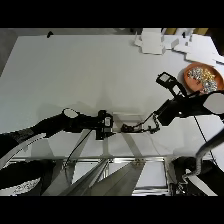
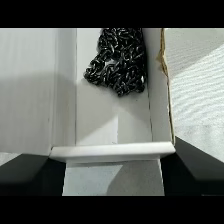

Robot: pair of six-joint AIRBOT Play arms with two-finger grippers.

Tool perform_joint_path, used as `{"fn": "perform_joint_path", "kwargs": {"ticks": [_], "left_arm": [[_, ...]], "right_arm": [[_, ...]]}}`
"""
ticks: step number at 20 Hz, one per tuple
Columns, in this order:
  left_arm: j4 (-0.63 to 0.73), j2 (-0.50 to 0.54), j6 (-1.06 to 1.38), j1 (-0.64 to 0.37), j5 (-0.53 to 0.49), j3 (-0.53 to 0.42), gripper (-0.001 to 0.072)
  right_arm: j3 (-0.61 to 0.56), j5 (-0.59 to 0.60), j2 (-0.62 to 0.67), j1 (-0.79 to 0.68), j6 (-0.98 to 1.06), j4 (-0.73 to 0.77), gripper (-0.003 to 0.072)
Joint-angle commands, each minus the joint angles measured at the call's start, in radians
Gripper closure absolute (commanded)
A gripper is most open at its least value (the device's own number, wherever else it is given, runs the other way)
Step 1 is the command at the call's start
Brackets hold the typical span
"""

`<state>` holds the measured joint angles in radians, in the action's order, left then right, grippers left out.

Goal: Fold the box and place the chain.

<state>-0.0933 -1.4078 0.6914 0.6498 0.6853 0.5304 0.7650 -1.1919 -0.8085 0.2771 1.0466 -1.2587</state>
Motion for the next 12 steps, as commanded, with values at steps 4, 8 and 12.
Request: {"fn": "perform_joint_path", "kwargs": {"ticks": [4, 8, 12], "left_arm": [[0.000, 0.000, 0.000, 0.000, 0.000, 0.000, 0.0698], [0.000, 0.000, 0.000, 0.000, 0.000, 0.000, 0.0698], [0.000, 0.000, 0.000, 0.000, 0.000, 0.000, 0.0698]], "right_arm": [[0.001, -0.010, 0.160, 0.002, 0.000, 0.036, 0.0667], [0.001, -0.025, 0.209, 0.002, -0.005, 0.130, 0.0667], [0.001, -0.019, 0.212, 0.056, -0.020, 0.190, 0.0667]]}}
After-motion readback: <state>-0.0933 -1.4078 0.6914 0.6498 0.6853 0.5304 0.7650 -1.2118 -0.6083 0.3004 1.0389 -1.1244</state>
